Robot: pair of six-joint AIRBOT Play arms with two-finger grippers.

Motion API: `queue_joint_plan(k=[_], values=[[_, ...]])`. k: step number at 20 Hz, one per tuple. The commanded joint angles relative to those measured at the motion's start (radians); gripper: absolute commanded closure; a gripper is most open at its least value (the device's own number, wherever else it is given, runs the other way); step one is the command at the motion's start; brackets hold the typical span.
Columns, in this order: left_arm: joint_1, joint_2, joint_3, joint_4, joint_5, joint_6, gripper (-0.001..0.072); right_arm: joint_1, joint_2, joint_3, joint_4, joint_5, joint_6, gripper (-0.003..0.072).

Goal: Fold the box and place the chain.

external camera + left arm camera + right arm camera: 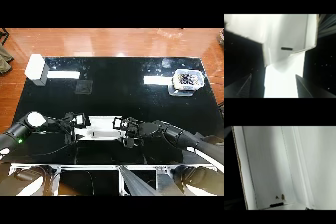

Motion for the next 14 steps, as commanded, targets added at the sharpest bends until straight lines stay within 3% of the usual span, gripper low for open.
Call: queue_joint_plan(k=[1, 4, 10, 14], values=[[-0.038, -0.027, 0.000, -0.050, 0.000, 0.031, 0.0089, 0.000, -0.001, 0.000, 0.000, 0.000, 0.000, 0.0496], [-0.075, -0.044, 0.000, -0.053, 0.001, 0.031, 0.0090, 0.000, -0.001, 0.000, 0.000, 0.000, 0.000, 0.0496], [-0.084, -0.046, 0.000, -0.053, -0.013, 0.031, 0.0226, 0.000, -0.001, 0.000, 0.000, 0.000, 0.000, 0.0496], [-0.084, -0.046, 0.000, -0.054, -0.010, 0.031, 0.0257, 0.000, -0.001, 0.000, 0.000, 0.000, 0.000, 0.0496]])
